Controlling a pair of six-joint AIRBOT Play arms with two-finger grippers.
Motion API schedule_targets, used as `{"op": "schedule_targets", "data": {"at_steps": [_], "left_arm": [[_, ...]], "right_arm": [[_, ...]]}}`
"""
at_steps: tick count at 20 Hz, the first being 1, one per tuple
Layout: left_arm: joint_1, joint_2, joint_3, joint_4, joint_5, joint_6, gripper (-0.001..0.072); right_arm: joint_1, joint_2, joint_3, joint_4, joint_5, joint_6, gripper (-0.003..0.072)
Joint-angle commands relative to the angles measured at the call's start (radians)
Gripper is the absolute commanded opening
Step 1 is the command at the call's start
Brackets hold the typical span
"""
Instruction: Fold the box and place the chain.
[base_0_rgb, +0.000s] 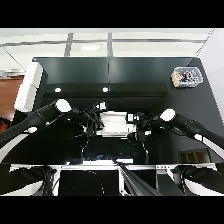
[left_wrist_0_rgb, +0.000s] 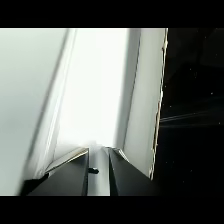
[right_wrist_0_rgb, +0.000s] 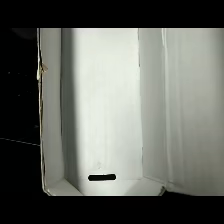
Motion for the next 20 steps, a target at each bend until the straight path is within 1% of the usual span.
{"op": "schedule_targets", "data": {"at_steps": [1, 2, 3, 4, 5, 6, 7, 8, 9, 11, 12, 13, 14, 15, 17, 20], "left_arm": [[0.000, -0.014, 0.000, -0.038, -0.008, 0.001, 0.0160], [0.000, -0.014, 0.000, -0.039, -0.019, 0.001, 0.0156], [0.000, -0.014, 0.000, -0.035, -0.032, 0.001, 0.0067], [0.000, -0.014, 0.000, -0.033, -0.043, 0.001, 0.0045], [0.000, -0.014, 0.000, -0.033, -0.045, 0.001, 0.0066], [0.000, -0.014, 0.000, -0.034, -0.044, 0.001, 0.0198], [0.000, -0.014, 0.000, -0.033, -0.044, 0.001, 0.0230], [0.001, -0.014, 0.000, -0.032, -0.044, 0.001, 0.0153], [0.000, -0.014, 0.000, -0.030, -0.045, 0.000, 0.0117], [0.000, -0.014, 0.000, -0.029, -0.042, -0.001, 0.0361], [0.002, -0.013, 0.000, -0.022, -0.042, -0.012, 0.0296], [0.002, -0.011, 0.004, 0.005, -0.045, -0.028, 0.0116], [0.002, -0.008, 0.007, 0.031, -0.048, -0.050, 0.0114], [0.002, 0.002, 0.012, 0.072, -0.049, -0.089, 0.0023], [0.016, 0.050, 0.034, 0.206, -0.050, -0.287, 0.0025], [0.095, 0.187, 0.047, 0.403, -0.050, -0.568, 0.0026]], "right_arm": [[0.000, -0.001, 0.000, 0.001, 0.000, 0.000, 0.0399], [0.000, -0.001, 0.000, 0.001, 0.000, 0.000, 0.0399], [0.000, -0.001, 0.000, 0.001, 0.000, 0.000, 0.0399], [0.000, -0.001, 0.000, 0.001, 0.000, 0.000, 0.0399], [0.000, -0.001, 0.000, 0.001, 0.000, 0.000, 0.0399], [0.000, -0.001, 0.000, 0.001, 0.000, 0.000, 0.0399], [0.000, -0.001, 0.000, 0.001, 0.000, 0.000, 0.0399], [0.000, -0.001, 0.000, 0.001, 0.000, 0.000, 0.0399], [0.000, -0.001, 0.000, 0.001, 0.000, 0.000, 0.0399], [0.000, -0.001, 0.000, 0.001, 0.000, 0.000, 0.0399], [0.000, -0.001, 0.000, 0.001, 0.000, 0.000, 0.0399], [0.000, -0.001, 0.000, 0.001, 0.000, 0.000, 0.0399], [0.000, -0.001, 0.000, 0.001, 0.000, 0.000, 0.0399], [0.000, -0.001, 0.000, 0.001, 0.000, 0.000, 0.0399], [0.000, -0.001, 0.000, 0.001, 0.000, 0.000, 0.0399], [0.000, -0.001, 0.000, 0.001, 0.000, 0.000, 0.0399]]}}
